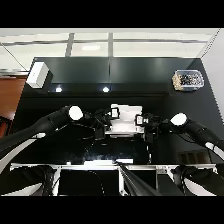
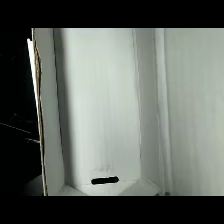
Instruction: Fold the box and place the chain.
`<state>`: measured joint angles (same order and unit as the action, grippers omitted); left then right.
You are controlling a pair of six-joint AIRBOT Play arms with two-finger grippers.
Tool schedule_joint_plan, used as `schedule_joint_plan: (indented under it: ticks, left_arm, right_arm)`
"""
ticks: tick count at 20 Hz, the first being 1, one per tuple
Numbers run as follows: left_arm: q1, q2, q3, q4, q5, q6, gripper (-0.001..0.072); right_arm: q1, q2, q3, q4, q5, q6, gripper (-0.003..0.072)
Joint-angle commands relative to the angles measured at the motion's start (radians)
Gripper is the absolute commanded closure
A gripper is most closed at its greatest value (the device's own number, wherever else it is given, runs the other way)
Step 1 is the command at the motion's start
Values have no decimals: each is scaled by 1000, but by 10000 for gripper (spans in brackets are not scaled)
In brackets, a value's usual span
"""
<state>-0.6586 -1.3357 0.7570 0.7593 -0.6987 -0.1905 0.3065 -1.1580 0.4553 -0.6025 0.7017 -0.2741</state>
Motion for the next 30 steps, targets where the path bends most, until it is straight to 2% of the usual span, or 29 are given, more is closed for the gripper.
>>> schedule_joint_plan:
  ticks: [1, 3, 4, 5, 6, 7, 8, 11, 12, 13, 14, 15, 16, 17, 19, 20, 22, 23, 26, 28, 30]
  left_arm:
    - [-2, -21, 1, -122, 9, -1, 492]
    - [-2, -34, 1, -121, 12, -1, 498]
    - [-2, -40, 1, -120, 8, 0, 586]
    - [-2, -44, 1, -121, 5, 0, 594]
    - [-2, -45, 1, -120, 5, 0, 563]
    - [-2, -45, 1, -121, 8, 0, 438]
    - [-2, -45, 1, -120, 11, 0, 351]
    - [-2, -45, 1, -121, 2, 0, 375]
    - [-2, -45, 1, -120, 3, 0, 326]
    - [-2, -45, 1, -119, 4, 0, 368]
    - [0, -44, 2, -113, 10, 0, 481]
    - [0, -44, 2, -113, 11, 0, 482]
    - [0, -42, 2, -111, 11, 0, 613]
    - [5, -34, 2, -97, 2, -10, 685]
    - [31, 18, 2, -15, -18, -153, 686]
    - [53, 63, 2, 71, -37, -254, 687]
    - [122, 157, 0, 234, -75, -480, 686]
    - [175, 192, 0, 272, -103, -573, 686]
    - [409, 238, -3, 269, -183, -844, 686]
    - [553, 235, -38, 191, -200, -1070, 686]
    - [660, 231, -128, -25, -230, -1139, 685]
  right_arm:
    - [1, 0, 0, 1, 1, 0, 452]
    - [1, 0, 0, 0, 0, 0, 452]
    - [1, 0, 0, 0, 1, 0, 452]
    - [1, 0, 0, 0, 1, 0, 452]
    - [1, 0, 0, 0, 1, 0, 452]
    - [1, 0, 0, 0, 0, 0, 452]
    - [1, 0, 0, 0, 0, 0, 452]
    - [1, 0, 0, 1, 0, 0, 452]
    - [1, 0, 0, 1, 1, 0, 452]
    - [1, 0, 0, 1, 0, 0, 453]
    - [1, 0, 0, 1, 0, 1, 452]
    - [1, 0, 0, 1, 1, 1, 452]
    - [1, 0, 0, 1, 1, 0, 452]
    - [1, 0, 0, 1, 1, 1, 452]
    - [1, 0, 0, 1, 1, 1, 452]
    - [1, 0, 0, 1, 1, 1, 452]
    - [1, 0, 0, 0, 0, 1, 452]
    - [1, 0, 0, 1, 0, 1, 453]
    - [1, 0, 0, 1, 1, 1, 453]
    - [1, 0, 0, 1, 1, 5, 453]
    - [1, 0, 0, 3, 1, 12, 453]
